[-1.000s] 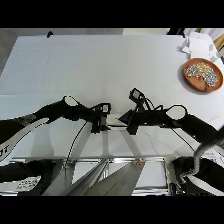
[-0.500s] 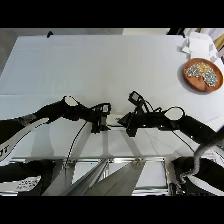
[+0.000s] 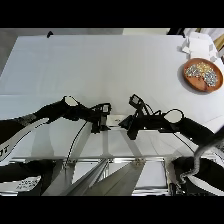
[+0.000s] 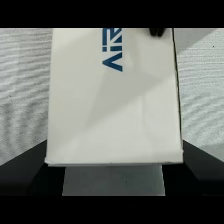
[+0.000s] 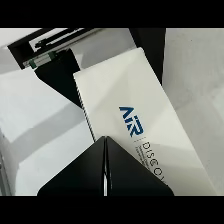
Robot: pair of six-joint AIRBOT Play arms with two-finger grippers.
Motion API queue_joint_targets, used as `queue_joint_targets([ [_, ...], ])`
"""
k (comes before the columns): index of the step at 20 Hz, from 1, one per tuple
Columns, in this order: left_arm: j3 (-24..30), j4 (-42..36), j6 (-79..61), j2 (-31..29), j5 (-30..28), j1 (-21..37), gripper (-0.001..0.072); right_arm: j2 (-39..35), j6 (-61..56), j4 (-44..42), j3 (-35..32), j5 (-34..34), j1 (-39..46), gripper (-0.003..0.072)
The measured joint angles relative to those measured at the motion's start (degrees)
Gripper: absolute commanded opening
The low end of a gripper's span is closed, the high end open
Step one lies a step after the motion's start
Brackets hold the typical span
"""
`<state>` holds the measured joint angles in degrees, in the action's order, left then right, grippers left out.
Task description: Fold the box and place the chain.
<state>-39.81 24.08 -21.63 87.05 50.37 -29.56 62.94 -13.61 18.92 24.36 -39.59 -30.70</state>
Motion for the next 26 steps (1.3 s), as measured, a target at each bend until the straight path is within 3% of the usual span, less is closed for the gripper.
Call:
queue_joint_targets([
  [10,0.00,-0.04,0.02,0.00,0.00,0.00,0.0207,0.00,-0.07,0.90,-1.36,2.27,-0.04,0.0019],
  [17,0.00,-0.07,0.04,0.00,-0.04,0.00,0.0207,-0.15,-3.37,6.43,-1.03,3.65,-0.11,0.0019],
  [26,0.00,-0.15,0.17,0.00,0.04,0.02,0.0207,-5.53,-4.09,6.25,4.83,3.96,-0.02,0.0020],
])
